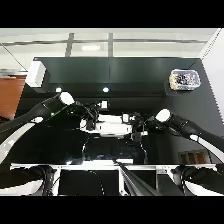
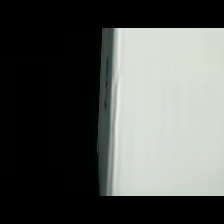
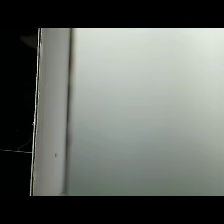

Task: Fold the box and place the chain.

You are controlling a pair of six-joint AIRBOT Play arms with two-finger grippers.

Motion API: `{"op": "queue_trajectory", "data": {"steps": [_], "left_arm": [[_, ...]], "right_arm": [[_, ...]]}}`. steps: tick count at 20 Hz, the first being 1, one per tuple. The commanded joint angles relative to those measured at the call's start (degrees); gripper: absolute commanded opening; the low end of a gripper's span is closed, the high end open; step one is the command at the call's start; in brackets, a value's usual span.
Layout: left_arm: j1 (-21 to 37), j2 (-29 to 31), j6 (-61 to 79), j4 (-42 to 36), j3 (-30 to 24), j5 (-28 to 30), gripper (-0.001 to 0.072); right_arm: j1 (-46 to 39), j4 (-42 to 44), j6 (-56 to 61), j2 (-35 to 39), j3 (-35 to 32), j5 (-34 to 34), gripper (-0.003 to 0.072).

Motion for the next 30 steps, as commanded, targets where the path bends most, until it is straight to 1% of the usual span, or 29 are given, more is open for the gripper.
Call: {"op": "queue_trajectory", "data": {"steps": [1,6,9,12,18,21,25,30], "left_arm": [[0.0,0.04,-0.13,0.13,0.04,0.02,0.0028],[0.0,0.04,-0.11,0.13,0.04,0.02,0.0028],[0.0,0.04,-0.11,0.11,0.04,0.02,0.0028],[0.0,0.04,-0.13,0.11,0.04,0.02,0.0028],[0.0,0.04,-0.35,0.11,0.04,0.0,0.0028],[0.0,0.04,-0.35,0.11,0.04,0.0,0.0028],[0.0,0.04,-0.35,0.11,0.04,0.04,0.0028],[0.0,0.04,-0.35,0.11,0.04,0.04,0.0029]], "right_arm": [[-0.02,-0.33,1.05,-0.02,0.0,-0.85,0.0659],[-0.52,-0.79,1.05,0.04,0.0,-0.15,0.0659],[-1.16,-1.46,1.03,0.11,0.0,1.73,0.0659],[-1.16,-1.75,1.05,0.09,0.0,1.68,0.0658],[-1.27,-1.73,2.23,0.09,0.0,0.52,0.0658],[-1.27,-1.77,3.78,0.09,-0.02,-1.55,0.0658],[-1.27,-5.16,4.85,0.09,-0.02,-1.77,0.0658],[-1.25,-5.18,5.51,0.02,-0.02,-2.8,0.0658]]}}
